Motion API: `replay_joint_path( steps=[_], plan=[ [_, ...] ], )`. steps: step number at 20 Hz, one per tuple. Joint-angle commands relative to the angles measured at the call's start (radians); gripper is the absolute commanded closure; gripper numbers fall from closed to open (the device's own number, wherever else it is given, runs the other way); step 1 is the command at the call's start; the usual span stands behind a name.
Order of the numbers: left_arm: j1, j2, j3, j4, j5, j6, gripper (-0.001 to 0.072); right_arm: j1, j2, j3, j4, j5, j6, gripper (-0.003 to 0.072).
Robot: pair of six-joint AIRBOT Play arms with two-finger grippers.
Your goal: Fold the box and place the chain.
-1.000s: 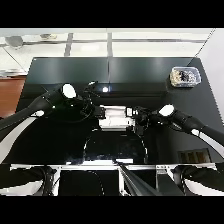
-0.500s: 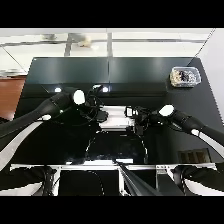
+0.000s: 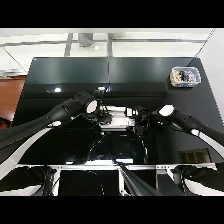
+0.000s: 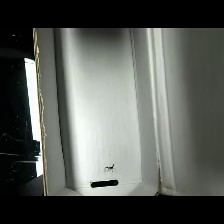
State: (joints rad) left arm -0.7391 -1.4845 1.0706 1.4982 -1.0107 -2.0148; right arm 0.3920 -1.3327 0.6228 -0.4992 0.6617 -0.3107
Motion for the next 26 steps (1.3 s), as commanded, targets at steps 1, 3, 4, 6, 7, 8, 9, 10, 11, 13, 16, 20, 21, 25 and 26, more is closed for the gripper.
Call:
replay_joint_path(
  steps=[1,3,4,6,7,8,9,10,11,13,16,20,21,25,26],
  plan=[
    [-0.019,-0.014,0.003,0.047,-0.004,-0.145,0.0358,0.001,0.000,0.000,0.000,0.000,0.000,0.0376],
    [-0.021,-0.014,0.003,0.050,-0.005,-0.190,0.0358,0.001,0.000,0.000,0.000,0.000,0.000,0.0376],
    [-0.022,-0.014,0.003,0.050,-0.006,-0.206,0.0358,0.001,0.000,0.000,0.000,0.000,0.000,0.0376],
    [-0.031,-0.015,0.006,0.050,-0.008,-0.219,0.0359,0.001,0.000,0.000,0.000,0.000,0.000,0.0376],
    [-0.035,-0.019,0.012,0.050,-0.012,-0.219,0.0359,0.001,0.000,0.000,0.000,0.000,0.000,0.0376],
    [-0.042,-0.022,0.020,0.050,-0.018,-0.218,0.0358,0.001,0.000,0.000,0.000,0.000,0.000,0.0376],
    [-0.047,-0.025,0.028,0.050,-0.024,-0.218,0.0358,0.001,0.000,0.000,0.000,0.000,0.000,0.0376],
    [-0.047,-0.026,0.034,0.050,-0.025,-0.219,0.0359,0.001,0.000,0.000,0.000,0.000,0.000,0.0376],
    [-0.046,-0.026,0.036,0.050,-0.026,-0.220,0.0359,0.001,0.000,0.000,0.000,0.000,0.000,0.0376],
    [-0.046,-0.026,0.038,0.050,-0.038,-0.243,0.0360,0.001,0.000,0.000,0.000,0.000,0.000,0.0376],
    [-0.047,-0.026,0.038,0.041,-0.037,-0.245,0.0635,0.001,0.000,0.000,0.000,0.000,0.000,0.0376],
    [-0.046,-0.026,0.038,0.038,-0.038,-0.245,0.0684,0.001,0.000,0.000,0.000,0.000,0.000,0.0376],
    [-0.046,-0.026,0.038,0.037,-0.037,-0.245,0.0655,0.001,0.000,0.000,0.000,0.000,0.000,0.0376],
    [-0.046,-0.026,0.038,0.038,-0.037,-0.245,0.0332,0.001,0.000,0.000,0.000,0.000,0.000,0.0376],
    [-0.046,-0.027,0.038,0.039,-0.037,-0.244,0.0332,0.001,0.000,0.000,0.000,0.000,0.000,0.0376]
  ],
)
